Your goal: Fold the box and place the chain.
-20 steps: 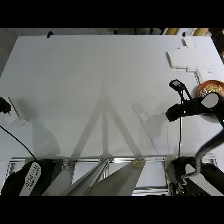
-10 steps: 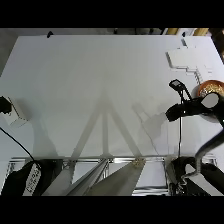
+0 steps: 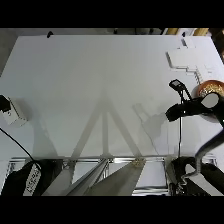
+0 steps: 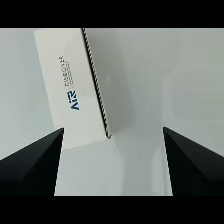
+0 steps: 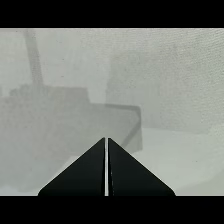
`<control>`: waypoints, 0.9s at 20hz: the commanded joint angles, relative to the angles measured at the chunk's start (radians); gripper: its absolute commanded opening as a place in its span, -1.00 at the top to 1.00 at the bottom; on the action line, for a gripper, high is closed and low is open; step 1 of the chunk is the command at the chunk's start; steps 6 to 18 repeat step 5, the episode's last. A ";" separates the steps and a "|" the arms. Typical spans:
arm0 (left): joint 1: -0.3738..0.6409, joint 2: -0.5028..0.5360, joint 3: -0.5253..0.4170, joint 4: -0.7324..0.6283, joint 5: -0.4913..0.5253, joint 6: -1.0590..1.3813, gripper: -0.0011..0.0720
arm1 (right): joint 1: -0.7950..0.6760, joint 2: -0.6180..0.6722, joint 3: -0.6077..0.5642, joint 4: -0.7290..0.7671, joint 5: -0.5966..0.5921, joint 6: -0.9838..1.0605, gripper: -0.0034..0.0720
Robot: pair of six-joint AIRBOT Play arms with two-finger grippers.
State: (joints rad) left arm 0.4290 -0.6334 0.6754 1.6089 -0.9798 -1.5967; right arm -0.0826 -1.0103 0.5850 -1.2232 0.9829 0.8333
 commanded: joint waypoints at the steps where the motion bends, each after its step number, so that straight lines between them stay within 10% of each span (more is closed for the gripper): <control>1: -0.001 0.001 0.000 0.000 0.027 -0.001 -0.93 | 0.000 0.000 0.000 0.000 0.000 0.000 0.87; 18: -0.001 0.000 0.000 0.000 0.029 -0.001 -0.93 | 0.000 0.000 0.000 0.000 0.000 0.000 0.87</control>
